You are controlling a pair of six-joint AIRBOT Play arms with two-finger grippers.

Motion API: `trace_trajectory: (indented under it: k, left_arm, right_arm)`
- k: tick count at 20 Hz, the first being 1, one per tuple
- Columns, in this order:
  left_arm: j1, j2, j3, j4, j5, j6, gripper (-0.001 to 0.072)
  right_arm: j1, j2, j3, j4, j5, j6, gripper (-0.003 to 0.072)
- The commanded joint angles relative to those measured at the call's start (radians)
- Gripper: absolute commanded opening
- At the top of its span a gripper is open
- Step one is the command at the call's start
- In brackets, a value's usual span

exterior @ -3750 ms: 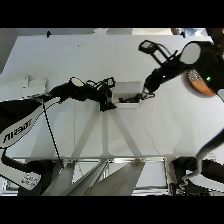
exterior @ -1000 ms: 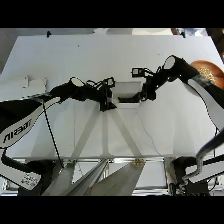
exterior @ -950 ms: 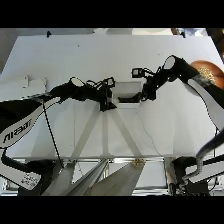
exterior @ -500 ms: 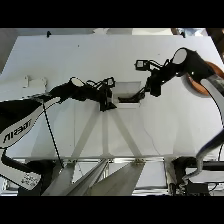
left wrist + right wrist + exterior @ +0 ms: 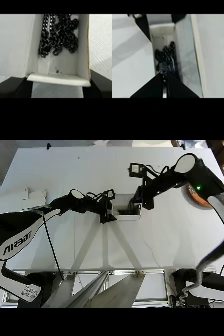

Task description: Fold the box and place the chain.

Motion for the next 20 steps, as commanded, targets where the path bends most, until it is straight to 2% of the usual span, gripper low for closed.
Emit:
trace_trajectory:
  k: [1, 5, 8, 15, 16, 19, 20]
  left_arm:
    - [0.0, 0.0, 0.0, 0.0, 0.0, 0.0, 0.0019]
    - [0.0, 0.0, 0.0, 0.0, 0.0, 0.0, 0.0019]
    - [0.0, 0.0, 0.0, 0.0, 0.0, 0.0, 0.0019]
    - [0.0, 0.0, 0.0, 0.0, 0.0, 0.0, 0.0019]
    - [0.0, 0.0, 0.0, 0.0, 0.0, 0.0, 0.0019]
    - [0.0, 0.0, 0.0, 0.0, 0.0, 0.0, 0.0019]
    - [0.0, 0.0, 0.0, 0.0, 0.0, 0.0, 0.0019]
  right_arm:
    - [0.087, 0.006, 0.0, -0.005, -0.082, 0.0, 0.001]
    - [0.132, -0.002, 0.0, -0.161, -0.188, 0.079, 0.001]
    - [0.129, -0.053, 0.0, -0.229, -0.188, 0.133, 0.001]
    - [0.13, -0.239, 0.0, -0.196, -0.175, 0.192, 0.0012]
    - [0.129, -0.245, 0.0, -0.196, -0.169, 0.206, 0.0027]
    - [0.129, -0.243, 0.0, -0.176, -0.169, 0.214, 0.021]
    - [0.129, -0.241, 0.0, -0.157, -0.167, 0.214, 0.0231]
